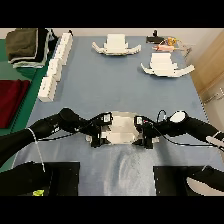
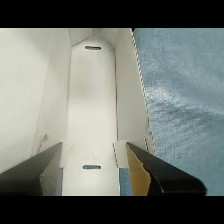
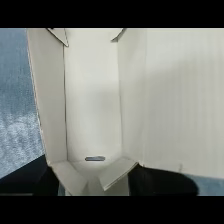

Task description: Fold the box.

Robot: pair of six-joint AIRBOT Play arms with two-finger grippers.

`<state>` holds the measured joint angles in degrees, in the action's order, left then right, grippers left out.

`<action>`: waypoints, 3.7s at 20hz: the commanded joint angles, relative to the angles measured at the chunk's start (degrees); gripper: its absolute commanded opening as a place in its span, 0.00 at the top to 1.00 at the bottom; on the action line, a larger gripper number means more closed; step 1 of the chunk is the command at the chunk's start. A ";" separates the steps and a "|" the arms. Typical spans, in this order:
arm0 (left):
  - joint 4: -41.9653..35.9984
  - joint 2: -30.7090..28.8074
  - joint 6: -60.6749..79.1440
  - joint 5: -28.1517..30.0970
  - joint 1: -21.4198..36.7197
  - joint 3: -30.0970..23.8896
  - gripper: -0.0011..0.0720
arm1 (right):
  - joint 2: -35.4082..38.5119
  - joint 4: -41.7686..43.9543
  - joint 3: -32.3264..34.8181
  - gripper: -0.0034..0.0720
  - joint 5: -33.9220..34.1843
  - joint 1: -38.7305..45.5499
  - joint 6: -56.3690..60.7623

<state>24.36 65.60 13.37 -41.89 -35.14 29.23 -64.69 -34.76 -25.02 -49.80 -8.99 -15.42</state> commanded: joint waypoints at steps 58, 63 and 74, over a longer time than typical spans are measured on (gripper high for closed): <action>12.15 -9.55 -90.47 -0.37 0.44 1.44 0.35 | 0.02 0.04 -0.04 0.24 -0.02 -0.02 0.13; 27.63 -8.90 -108.61 3.82 -5.07 3.23 0.35 | 0.02 0.04 -0.04 0.24 -0.04 -0.02 0.13; 53.79 -0.39 -143.95 -3.69 -19.30 14.73 0.35 | 0.02 0.04 -0.04 0.24 -0.02 -0.02 0.13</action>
<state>72.36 62.70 -121.82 -42.87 -51.53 40.97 -64.69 -34.72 -25.02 -49.74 -9.02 -15.33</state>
